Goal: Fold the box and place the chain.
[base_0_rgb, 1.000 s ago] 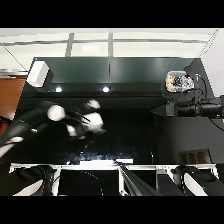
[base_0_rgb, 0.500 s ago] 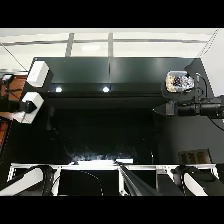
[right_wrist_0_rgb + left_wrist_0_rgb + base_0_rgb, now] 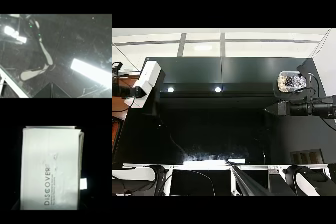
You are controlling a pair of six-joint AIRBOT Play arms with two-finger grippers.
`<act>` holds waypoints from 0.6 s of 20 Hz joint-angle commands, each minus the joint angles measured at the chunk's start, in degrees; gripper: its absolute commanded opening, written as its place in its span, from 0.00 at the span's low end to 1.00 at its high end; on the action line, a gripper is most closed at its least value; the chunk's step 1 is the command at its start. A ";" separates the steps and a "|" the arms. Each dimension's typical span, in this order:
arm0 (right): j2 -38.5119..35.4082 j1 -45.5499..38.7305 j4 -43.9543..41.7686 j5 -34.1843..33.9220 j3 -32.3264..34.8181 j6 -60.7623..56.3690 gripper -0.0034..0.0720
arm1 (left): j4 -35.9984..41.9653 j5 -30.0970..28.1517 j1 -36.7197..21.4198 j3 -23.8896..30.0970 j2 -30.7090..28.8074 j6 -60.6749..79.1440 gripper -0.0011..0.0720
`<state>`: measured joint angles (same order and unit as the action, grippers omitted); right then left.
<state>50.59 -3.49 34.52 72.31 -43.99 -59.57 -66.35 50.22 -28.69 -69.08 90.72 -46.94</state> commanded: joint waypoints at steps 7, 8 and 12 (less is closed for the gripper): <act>-0.02 0.04 -1.66 0.42 -0.04 -0.02 0.07 | -7.69 8.24 3.39 -6.91 -1.25 -8.20 0.98; -0.02 0.04 -1.95 0.81 -0.07 -0.02 0.07 | -11.04 11.54 3.45 -8.26 -3.39 -12.44 0.98; -0.20 0.02 0.15 4.11 -1.70 -0.09 0.07 | -14.36 22.18 3.89 -11.45 -12.63 -29.97 0.92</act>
